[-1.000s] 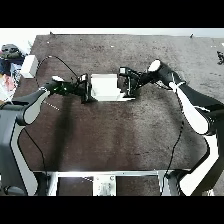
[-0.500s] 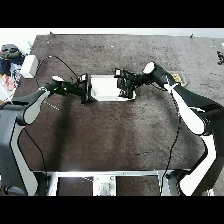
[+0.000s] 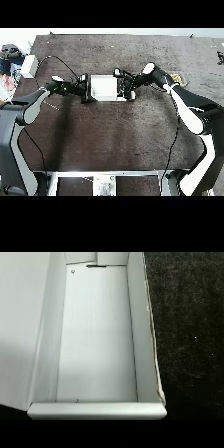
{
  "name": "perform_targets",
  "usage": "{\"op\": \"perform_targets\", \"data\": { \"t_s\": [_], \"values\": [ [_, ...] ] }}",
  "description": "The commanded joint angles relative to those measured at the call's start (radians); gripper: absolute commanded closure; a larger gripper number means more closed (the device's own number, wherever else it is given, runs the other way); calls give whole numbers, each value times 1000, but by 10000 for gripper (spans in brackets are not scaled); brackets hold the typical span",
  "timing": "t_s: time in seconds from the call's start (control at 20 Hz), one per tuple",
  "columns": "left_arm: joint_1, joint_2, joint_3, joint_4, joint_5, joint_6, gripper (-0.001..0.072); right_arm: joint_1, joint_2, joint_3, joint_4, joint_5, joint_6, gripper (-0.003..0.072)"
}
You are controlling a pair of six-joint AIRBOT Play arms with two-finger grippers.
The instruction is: Fold the box and place the chain.
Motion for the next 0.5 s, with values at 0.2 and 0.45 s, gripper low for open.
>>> {"op": "perform_targets", "data": {
  "t_s": [0.2,0.45],
  "values": [
    [-1,0,1,0,0,0,359,1,-23,2,63,-20,-60,504],
    [-1,0,1,0,0,0,359,1,-23,2,100,-20,-85,504]
  ]
}}
